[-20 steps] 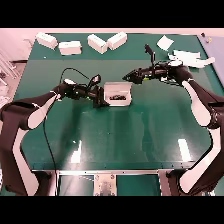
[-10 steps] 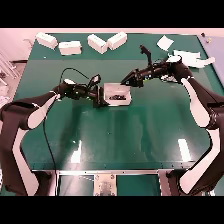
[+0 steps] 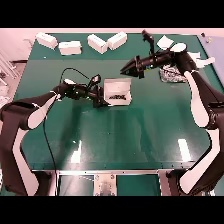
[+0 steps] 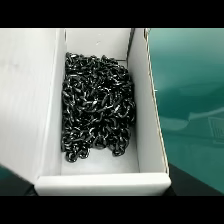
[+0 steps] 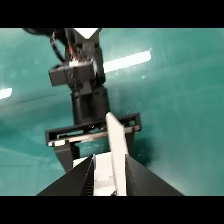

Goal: Fold the box and place the chain.

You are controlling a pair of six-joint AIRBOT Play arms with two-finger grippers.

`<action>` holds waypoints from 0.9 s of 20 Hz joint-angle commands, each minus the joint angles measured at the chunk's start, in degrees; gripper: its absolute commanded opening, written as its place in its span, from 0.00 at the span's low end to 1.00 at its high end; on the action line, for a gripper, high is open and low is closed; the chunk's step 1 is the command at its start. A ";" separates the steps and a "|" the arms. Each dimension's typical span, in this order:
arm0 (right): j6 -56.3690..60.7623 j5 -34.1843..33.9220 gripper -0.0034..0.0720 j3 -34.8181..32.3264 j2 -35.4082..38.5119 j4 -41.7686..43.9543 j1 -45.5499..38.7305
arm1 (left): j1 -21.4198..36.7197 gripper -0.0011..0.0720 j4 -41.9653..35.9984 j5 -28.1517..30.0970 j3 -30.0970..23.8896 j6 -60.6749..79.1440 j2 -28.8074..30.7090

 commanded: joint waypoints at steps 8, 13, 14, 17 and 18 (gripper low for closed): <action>-0.22 -10.38 0.44 3.32 -4.98 -5.51 0.72 | 0.02 0.75 0.07 0.04 0.00 0.00 0.02; 0.63 -8.04 0.44 3.32 -6.56 -13.73 2.97 | 0.02 0.75 0.09 0.02 0.00 0.00 0.02; 2.16 -6.58 0.44 3.34 -6.56 -15.74 3.13 | 0.02 0.75 0.07 0.02 0.00 0.02 0.02; 2.82 1.44 0.44 3.37 -6.45 -16.44 3.13 | 0.02 0.75 0.07 0.04 0.00 0.02 0.02; 3.28 2.84 0.44 3.37 -6.29 -16.46 3.13 | 0.02 0.75 0.07 0.02 0.00 0.02 0.02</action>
